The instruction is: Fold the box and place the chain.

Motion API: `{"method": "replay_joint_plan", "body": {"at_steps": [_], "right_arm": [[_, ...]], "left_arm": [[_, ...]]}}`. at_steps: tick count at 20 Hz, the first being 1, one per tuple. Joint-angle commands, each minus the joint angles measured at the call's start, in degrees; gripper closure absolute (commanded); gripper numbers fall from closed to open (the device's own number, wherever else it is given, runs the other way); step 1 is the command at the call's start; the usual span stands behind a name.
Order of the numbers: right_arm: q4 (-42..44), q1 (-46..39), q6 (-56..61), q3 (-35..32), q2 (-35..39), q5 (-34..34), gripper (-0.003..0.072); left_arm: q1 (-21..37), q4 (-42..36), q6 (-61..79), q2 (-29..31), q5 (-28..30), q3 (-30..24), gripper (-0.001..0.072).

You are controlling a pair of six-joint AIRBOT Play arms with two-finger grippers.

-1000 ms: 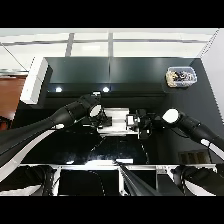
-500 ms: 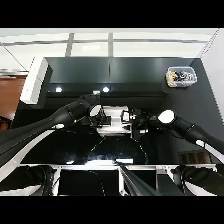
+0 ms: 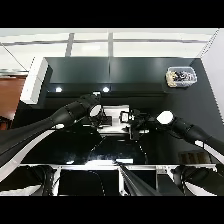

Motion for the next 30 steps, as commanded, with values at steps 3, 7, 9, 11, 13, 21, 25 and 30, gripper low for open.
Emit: {"method": "replay_joint_plan", "body": {"at_steps": [3, 7, 9, 11, 13, 21, 25, 30], "right_arm": [[-0.5, 0.0, 0.4, 0.0, 0.0, -0.4, 0.0602], [-1.2, 0.0, 1.0, 0.0, 0.0, -0.5, 0.0622], [-1.7, -0.3, 3.7, 0.0, 0.5, -0.6, 0.0678], [-1.7, -2.0, 14.9, 0.1, 3.1, -0.4, 0.0679], [-3.5, -6.1, 28.3, 0.1, 8.0, 0.8, 0.0678], [-20.7, -37.0, 88.5, -3.3, 12.0, 11.8, 0.0673], [-16.6, -36.6, 85.6, -4.0, 5.4, 22.6, 0.0672], [-3.7, -25.8, 71.6, -4.0, -4.2, 25.4, 0.0672]], "left_arm": [[0.0, 0.0, 0.0, 0.0, -0.1, 0.0, 0.0686], [0.0, 0.0, 0.0, 0.0, -0.1, 0.0, 0.0685], [0.0, 0.0, 0.0, 0.0, -0.1, 0.0, 0.0684], [0.0, 0.0, 0.0, 0.0, -0.1, 0.0, 0.0685], [0.0, 0.0, 0.0, -0.1, -0.1, 0.0, 0.0684], [0.0, 0.0, 0.0, -0.1, -0.1, 0.0, 0.0685], [0.0, 0.0, 0.0, -0.1, -0.1, 0.0, 0.0685], [0.0, 0.0, 0.0, -0.1, -0.2, 0.0, 0.0685]]}}
